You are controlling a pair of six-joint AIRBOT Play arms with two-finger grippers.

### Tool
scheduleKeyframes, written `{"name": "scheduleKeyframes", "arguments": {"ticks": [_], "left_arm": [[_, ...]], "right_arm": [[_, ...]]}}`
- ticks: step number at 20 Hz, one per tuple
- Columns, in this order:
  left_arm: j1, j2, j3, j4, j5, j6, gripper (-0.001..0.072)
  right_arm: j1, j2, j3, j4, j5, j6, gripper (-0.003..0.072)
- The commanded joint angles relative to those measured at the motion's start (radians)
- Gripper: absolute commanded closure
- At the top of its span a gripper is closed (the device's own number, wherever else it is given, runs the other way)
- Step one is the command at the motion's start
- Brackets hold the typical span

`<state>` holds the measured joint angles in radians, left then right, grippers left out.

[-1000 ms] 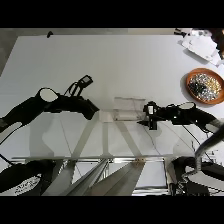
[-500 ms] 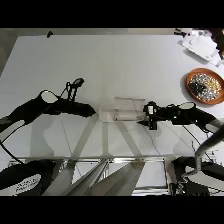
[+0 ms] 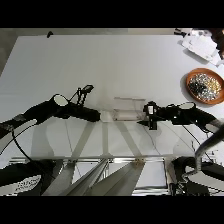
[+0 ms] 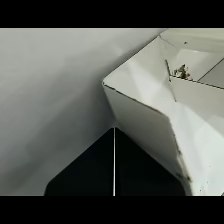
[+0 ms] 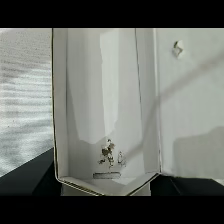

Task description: Fold the box and place the chain.

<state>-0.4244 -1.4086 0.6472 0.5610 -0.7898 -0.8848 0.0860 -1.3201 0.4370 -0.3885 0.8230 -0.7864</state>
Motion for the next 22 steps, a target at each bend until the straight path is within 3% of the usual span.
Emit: {"name": "scheduleKeyframes", "arguments": {"ticks": [1,12,14,17,20,22], "left_arm": [[-0.014,-0.009,0.000,-0.089,0.003,0.063,0.0707],[-0.034,0.036,0.057,-0.169,-0.030,0.122,0.0667],[-0.047,0.037,0.058,-0.174,-0.029,0.122,0.0546],[-0.084,0.037,0.058,-0.192,-0.005,0.126,0.0545],[-0.102,0.037,0.058,-0.211,0.008,0.126,0.0415],[-0.102,0.038,0.063,-0.213,0.008,0.126,0.0416]], "right_arm": [[0.000,0.001,0.000,0.000,0.000,0.000,0.0267],[0.000,0.001,0.000,0.000,0.000,0.000,0.0267],[0.000,0.001,0.000,0.000,0.000,0.000,0.0267],[0.000,0.001,0.000,0.000,0.000,0.000,0.0267],[0.000,0.001,0.000,0.000,0.000,0.000,0.0267],[0.000,0.001,0.000,0.000,0.000,0.000,0.0267]]}}
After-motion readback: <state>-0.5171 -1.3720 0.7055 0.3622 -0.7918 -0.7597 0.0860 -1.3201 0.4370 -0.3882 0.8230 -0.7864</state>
